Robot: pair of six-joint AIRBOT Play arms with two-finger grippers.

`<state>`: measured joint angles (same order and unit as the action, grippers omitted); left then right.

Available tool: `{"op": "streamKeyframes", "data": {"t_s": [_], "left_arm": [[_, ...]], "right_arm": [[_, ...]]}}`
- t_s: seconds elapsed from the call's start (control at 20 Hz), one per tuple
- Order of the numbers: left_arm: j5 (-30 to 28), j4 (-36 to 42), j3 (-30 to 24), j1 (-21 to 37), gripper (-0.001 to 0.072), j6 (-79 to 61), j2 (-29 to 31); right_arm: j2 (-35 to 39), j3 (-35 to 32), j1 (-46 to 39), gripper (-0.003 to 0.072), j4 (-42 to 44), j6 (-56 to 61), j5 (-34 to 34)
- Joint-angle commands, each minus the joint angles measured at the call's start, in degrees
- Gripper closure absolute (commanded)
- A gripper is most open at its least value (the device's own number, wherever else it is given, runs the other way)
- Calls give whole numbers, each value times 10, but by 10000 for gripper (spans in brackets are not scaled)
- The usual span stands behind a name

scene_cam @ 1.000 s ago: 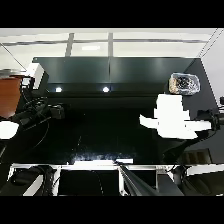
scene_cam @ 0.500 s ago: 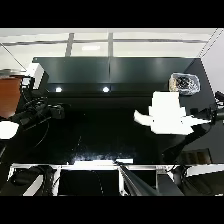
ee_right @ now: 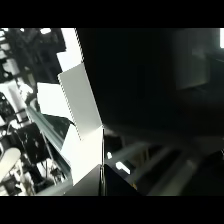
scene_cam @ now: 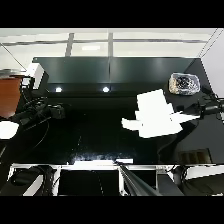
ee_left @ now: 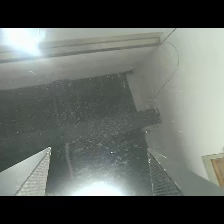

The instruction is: Fold the box and place the chain.

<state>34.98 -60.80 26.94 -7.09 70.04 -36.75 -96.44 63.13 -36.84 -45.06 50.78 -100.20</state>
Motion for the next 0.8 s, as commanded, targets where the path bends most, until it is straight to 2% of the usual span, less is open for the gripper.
{"op": "streamKeyframes", "data": {"t_s": [0.0,0.2,0.4,0.55,0.7,0.75], "left_arm": [[3,7,0,0,5,0,0],[38,72,0,0,5,0,-8],[78,121,0,0,5,0,-49],[124,201,0,1,5,-10,-113],[167,280,13,34,5,-98,-207],[208,330,17,54,5,-157,-245]], "right_arm": [[58,-54,57,662,79,10,58],[189,-137,172,662,94,24,162],[341,-273,311,662,96,51,311],[449,-340,422,661,94,80,415],[532,-369,500,662,76,109,463],[553,-375,518,662,71,118,469]]}}
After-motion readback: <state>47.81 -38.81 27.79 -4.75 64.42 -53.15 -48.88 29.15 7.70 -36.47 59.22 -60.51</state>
